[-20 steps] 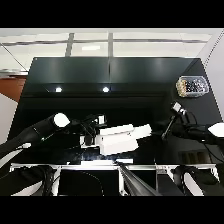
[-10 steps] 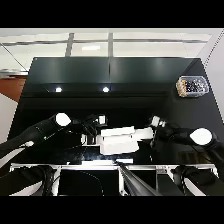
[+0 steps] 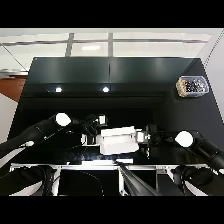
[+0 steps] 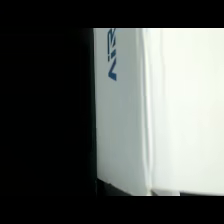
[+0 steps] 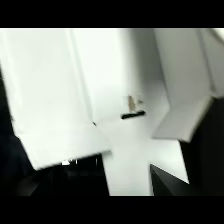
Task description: Fold the box and place the chain.
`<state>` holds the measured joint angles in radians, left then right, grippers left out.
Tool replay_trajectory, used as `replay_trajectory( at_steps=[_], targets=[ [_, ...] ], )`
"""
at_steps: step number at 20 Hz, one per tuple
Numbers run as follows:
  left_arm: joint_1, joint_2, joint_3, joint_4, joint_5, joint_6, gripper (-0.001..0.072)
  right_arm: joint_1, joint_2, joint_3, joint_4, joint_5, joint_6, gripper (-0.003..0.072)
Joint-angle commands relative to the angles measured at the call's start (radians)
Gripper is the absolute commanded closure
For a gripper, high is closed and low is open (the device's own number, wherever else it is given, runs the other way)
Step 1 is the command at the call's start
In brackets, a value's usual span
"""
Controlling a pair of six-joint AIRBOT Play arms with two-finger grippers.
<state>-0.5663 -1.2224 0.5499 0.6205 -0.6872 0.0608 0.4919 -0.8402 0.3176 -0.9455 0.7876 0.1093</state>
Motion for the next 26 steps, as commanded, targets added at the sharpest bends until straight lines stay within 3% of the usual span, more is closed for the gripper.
replay_trajectory(
  at_steps=[1, 9, 13, 18, 26],
  targets=[
    [0.000, -0.004, 0.001, 0.000, -0.001, -0.001, 0.0677, 0.066, -0.037, 0.000, 0.041, -0.007, -0.039, -0.0017],
    [-0.001, -0.029, 0.002, 0.000, -0.032, -0.001, 0.0677, 0.105, -0.050, 0.000, 0.144, -0.041, -0.072, -0.0017],
    [-0.001, -0.029, 0.003, 0.000, -0.033, -0.001, 0.0677, 0.085, -0.037, 0.031, 0.123, -0.029, -0.045, -0.0017],
    [0.000, -0.028, 0.027, 0.001, -0.103, -0.001, 0.0679, 0.026, -0.014, 0.109, 0.122, -0.034, 0.015, -0.0018],
    [0.000, -0.028, 0.030, 0.012, -0.098, -0.001, 0.0679, 0.000, -0.018, 0.114, 0.162, -0.107, 0.014, -0.0019]
  ],
)
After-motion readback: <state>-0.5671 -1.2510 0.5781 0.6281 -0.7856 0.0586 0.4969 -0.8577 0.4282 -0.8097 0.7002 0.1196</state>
